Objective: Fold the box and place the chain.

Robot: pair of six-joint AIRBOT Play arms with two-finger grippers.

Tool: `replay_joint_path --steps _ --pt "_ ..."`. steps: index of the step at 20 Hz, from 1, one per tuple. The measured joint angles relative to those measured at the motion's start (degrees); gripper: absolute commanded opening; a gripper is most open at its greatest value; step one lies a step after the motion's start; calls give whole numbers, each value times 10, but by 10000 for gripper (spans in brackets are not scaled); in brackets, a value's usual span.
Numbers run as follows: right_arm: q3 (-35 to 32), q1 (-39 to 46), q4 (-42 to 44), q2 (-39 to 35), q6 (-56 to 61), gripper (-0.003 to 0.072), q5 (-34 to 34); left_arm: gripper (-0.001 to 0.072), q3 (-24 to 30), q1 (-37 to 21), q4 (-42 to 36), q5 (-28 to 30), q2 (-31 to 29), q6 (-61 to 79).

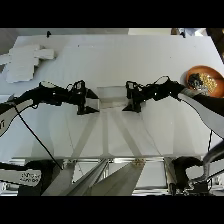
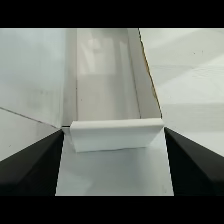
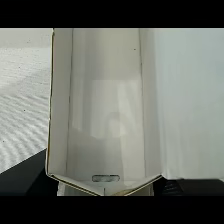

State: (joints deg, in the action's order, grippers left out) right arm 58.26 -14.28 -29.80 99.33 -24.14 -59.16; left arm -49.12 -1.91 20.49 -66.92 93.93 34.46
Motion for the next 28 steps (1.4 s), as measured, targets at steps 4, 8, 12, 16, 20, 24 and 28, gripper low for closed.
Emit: replay_joint_path --steps 4,8,12,16,20,24,28 --pt "0 0 0 0 0 495 0 708 -1 10 -1 0 4 -1" --pt "0 0 0 0 1 495 0 707 -2 19 -4 16 5 -21" --pt "0 0 2 0 2 495 3 706 -4 30 -3 42 5 -60" --pt "0 0 2 0 2 495 3 706 -6 43 2 65 5 -91" --pt "0 0 1 0 2 495 2 706 -8 59 17 84 5 -111" --pt "0 0 1 0 2 495 2 564 -9 68 27 101 5 -127" --pt "0 0 0 0 2 495 1 564 -10 72 30 107 5 -135"
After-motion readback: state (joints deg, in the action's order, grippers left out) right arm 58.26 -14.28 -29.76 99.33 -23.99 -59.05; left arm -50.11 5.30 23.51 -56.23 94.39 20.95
